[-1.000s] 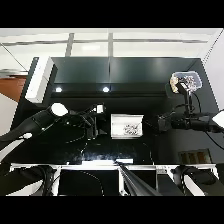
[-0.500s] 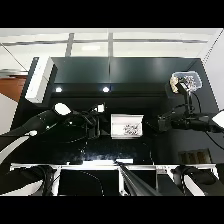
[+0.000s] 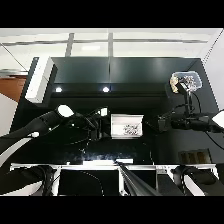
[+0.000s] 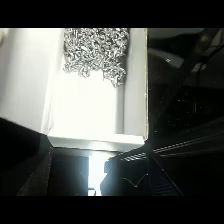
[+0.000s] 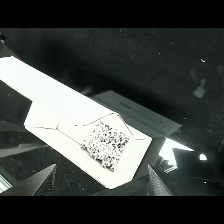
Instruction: Fold the box and place the chain.
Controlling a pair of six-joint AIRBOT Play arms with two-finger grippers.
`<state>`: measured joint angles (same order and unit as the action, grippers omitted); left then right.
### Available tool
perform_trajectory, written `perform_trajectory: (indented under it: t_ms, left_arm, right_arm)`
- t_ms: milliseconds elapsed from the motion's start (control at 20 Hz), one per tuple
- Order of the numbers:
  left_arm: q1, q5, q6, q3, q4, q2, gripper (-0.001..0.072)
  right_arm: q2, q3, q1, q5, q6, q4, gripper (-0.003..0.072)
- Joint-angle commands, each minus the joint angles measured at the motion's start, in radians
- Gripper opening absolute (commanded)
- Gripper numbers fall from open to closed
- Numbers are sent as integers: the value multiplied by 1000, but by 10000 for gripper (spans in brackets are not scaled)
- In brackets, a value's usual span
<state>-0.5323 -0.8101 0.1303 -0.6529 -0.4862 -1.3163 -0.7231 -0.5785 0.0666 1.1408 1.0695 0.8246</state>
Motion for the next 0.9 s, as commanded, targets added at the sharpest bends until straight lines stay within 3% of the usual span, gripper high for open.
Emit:
perform_trajectory:
  t_ms: [0, 350, 850]
  left_arm:
    - [-6, 23, -2, 0, -2, -1, 705]
    - [-78, 125, -2, 0, -10, -1, 705]
    - [-79, 127, 24, -6, 17, -30, 704]
  right_arm:
    - [-1, -1, 0, 0, 0, 0, 658]
    - [-1, -1, 0, 0, 0, 0, 657]
    - [-1, -1, 0, 0, 0, 0, 657]
